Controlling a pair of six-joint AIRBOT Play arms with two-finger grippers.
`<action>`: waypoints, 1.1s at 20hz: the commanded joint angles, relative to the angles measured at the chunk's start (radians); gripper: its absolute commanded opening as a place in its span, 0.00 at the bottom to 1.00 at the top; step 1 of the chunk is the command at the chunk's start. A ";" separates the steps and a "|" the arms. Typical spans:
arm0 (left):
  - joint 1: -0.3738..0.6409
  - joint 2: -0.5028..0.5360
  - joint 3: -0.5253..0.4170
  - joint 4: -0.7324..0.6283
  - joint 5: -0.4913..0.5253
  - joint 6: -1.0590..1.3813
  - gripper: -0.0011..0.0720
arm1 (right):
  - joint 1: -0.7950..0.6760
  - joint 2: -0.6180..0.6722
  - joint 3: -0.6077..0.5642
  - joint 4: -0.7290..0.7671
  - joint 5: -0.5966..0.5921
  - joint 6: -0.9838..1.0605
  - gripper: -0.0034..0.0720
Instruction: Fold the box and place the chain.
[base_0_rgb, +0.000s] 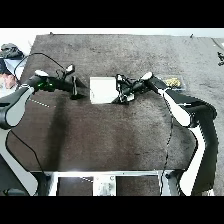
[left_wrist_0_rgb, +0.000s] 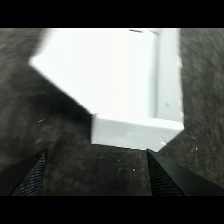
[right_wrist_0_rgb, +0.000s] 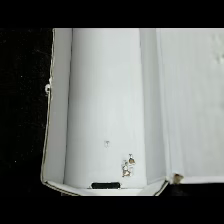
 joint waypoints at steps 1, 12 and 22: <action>-0.030 -0.026 0.000 -0.003 -0.024 0.124 1.00 | 0.000 0.000 0.000 0.000 0.000 0.000 0.54; -0.068 -0.032 0.000 0.004 0.000 0.085 1.00 | 0.000 0.000 0.000 0.000 0.000 0.000 0.54; -0.095 -0.064 0.000 -0.024 0.052 0.072 1.00 | 0.000 0.000 0.000 0.000 0.000 0.000 0.54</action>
